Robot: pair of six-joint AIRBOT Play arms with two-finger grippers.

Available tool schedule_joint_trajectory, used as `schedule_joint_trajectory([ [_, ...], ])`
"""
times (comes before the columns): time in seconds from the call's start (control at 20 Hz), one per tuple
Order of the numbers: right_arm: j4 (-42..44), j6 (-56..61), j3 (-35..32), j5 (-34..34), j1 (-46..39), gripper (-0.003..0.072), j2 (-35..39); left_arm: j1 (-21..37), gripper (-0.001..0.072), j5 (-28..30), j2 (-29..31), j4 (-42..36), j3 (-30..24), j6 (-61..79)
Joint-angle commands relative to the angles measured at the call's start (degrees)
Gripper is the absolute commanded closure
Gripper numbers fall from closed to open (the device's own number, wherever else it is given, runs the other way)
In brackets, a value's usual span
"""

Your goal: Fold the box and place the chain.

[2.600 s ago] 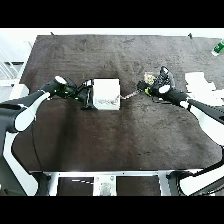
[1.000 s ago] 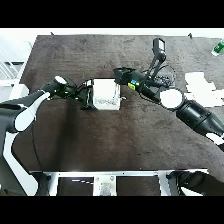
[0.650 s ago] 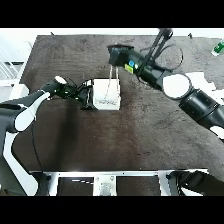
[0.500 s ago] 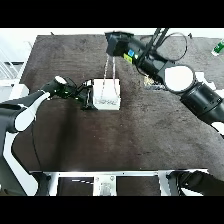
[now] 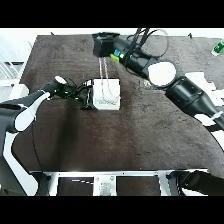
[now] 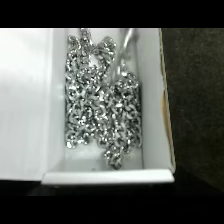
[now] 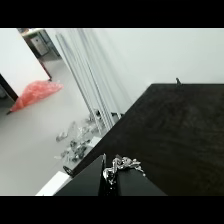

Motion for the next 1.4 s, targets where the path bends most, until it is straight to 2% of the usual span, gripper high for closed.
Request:
schedule_joint_trajectory([
  [0.0, 0.1, 1.6, -2.1, 1.4, 0.1, 0.0677, -3.4, 0.0, 0.0222, 0.0, 0.0, 0.0, 0.0, 0.0],
  [0.4, 0.1, 7.1, -16.1, 1.2, -1.7, 0.0674, -7.0, 0.0, 0.0222, 0.0, 0.0, 0.0, 0.0, 0.0],
  [0.45, 0.0, 7.1, -16.9, 1.1, -2.2, 0.0613, -7.5, 0.0, 0.0222, 0.0, 0.0, 0.0, 0.0, 0.0],
  [0.5, 0.0, 7.1, -17.2, 1.2, -2.9, 0.0460, -7.9, 0.0, 0.0222, 0.0, 0.0, 0.0, 0.0, 0.0],
  [0.55, 0.0, 7.0, -17.3, 1.2, -3.9, 0.0350, -7.8, 0.0, 0.0222, 0.0, 0.0, 0.0, 0.0, 0.0],
  [0.8, -1.8, 6.1, -17.4, 5.3, -7.9, 0.0352, -4.7, 0.0, 0.0222, 0.0, 0.0, 0.0, 0.0, 0.0],
  [1.0, -2.4, -1.3, -16.3, 5.2, -11.3, 0.0353, -2.9, 0.0, 0.0222, 0.0, 0.0, 0.0, 0.0, 0.0],
  [1.15, -2.4, -2.1, -16.2, 5.0, -13.8, 0.0354, -0.5, 0.0, 0.0222, 0.0, 0.0, 0.0, 0.0, 0.0],
  [1.25, -2.5, -9.4, -16.0, 4.8, -15.0, 0.0355, 0.6, 0.0, 0.0222, 0.0, 0.0, 0.0, 0.0, 0.0],
  [1.3, -2.5, -11.5, -15.7, 5.1, -16.0, 0.0396, 0.4, 0.0, 0.0222, 0.0, 0.0, 0.0, 0.0, 0.0],
  [1.35, -2.5, -12.7, -15.3, 5.5, -17.4, 0.0391, 0.1, 0.0, 0.0222, 0.0, 0.0, 0.0, 0.0, 0.0],
])
